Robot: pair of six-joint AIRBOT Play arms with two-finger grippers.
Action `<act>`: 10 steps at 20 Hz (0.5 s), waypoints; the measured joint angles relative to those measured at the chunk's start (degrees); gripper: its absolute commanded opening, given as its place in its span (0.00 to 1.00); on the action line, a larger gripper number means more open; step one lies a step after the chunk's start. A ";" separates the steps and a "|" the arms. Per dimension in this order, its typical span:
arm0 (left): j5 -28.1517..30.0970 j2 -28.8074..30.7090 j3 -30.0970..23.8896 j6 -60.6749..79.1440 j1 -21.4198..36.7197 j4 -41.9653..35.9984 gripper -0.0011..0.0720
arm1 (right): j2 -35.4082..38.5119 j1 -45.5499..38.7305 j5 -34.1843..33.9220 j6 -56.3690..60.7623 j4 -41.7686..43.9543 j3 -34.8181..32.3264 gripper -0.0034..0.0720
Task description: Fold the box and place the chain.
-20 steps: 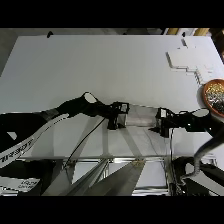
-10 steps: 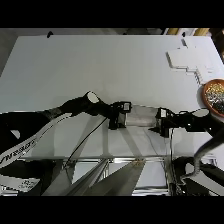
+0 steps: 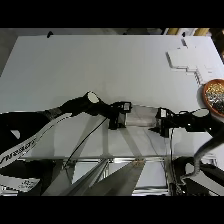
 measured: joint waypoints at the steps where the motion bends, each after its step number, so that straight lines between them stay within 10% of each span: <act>1: -0.02 0.00 0.00 0.26 0.00 -0.35 0.97 | 0.00 0.00 0.00 0.00 0.00 0.00 0.65; 7: -0.04 0.42 -0.66 2.97 0.00 -2.64 0.95 | 0.00 0.00 0.00 0.00 0.00 0.00 0.65; 9: -0.15 0.48 -0.76 3.41 0.00 -2.89 0.77 | 0.00 0.00 0.00 0.00 0.00 0.00 0.65; 10: -0.28 0.48 -0.79 3.65 0.00 -2.95 0.52 | 0.00 0.00 0.00 0.00 0.00 0.00 0.65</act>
